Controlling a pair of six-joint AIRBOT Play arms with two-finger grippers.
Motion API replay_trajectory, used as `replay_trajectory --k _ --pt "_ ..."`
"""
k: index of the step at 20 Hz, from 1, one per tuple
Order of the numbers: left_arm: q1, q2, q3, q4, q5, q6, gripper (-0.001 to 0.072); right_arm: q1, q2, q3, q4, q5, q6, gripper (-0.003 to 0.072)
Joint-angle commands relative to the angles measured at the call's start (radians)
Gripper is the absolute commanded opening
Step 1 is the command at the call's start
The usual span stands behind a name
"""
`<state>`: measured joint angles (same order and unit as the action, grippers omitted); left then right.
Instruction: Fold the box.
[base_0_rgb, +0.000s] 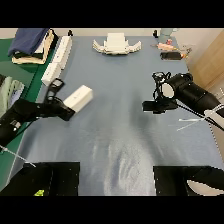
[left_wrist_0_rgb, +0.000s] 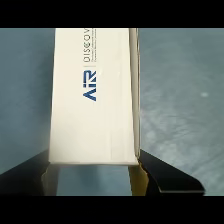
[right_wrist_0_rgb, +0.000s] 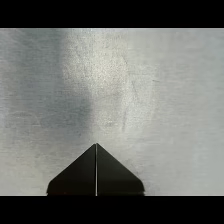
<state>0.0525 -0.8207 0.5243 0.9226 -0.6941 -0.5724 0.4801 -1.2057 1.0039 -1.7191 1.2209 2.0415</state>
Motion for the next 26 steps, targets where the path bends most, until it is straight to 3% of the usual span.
replay_trajectory --k 1,3,6,18,22,26 --pt "0.276 0.034 0.000 0.147 -0.026 -0.147 0.0444 -0.001 0.000 0.001 -0.022 -0.019 0.000 0.0004" --pt "0.377 0.000 0.000 0.147 0.014 -0.146 0.0444 -0.001 0.000 0.001 -0.021 -0.035 0.000 0.0004" --pt "0.429 -0.084 0.016 0.147 0.064 -0.109 0.0444 -0.001 0.000 0.001 -0.021 -0.060 0.000 0.0004" --pt "0.426 -0.506 0.311 -0.110 0.102 0.145 0.0444 0.000 -0.086 0.000 0.003 -0.090 0.000 0.0004" --pt "0.378 -0.587 0.367 -0.145 0.132 0.166 0.0445 0.000 -0.087 0.000 0.009 -0.097 0.001 0.0004" --pt "0.303 -0.618 0.372 -0.146 0.254 0.163 0.0444 0.000 -0.087 0.000 0.014 -0.104 0.000 0.0004"
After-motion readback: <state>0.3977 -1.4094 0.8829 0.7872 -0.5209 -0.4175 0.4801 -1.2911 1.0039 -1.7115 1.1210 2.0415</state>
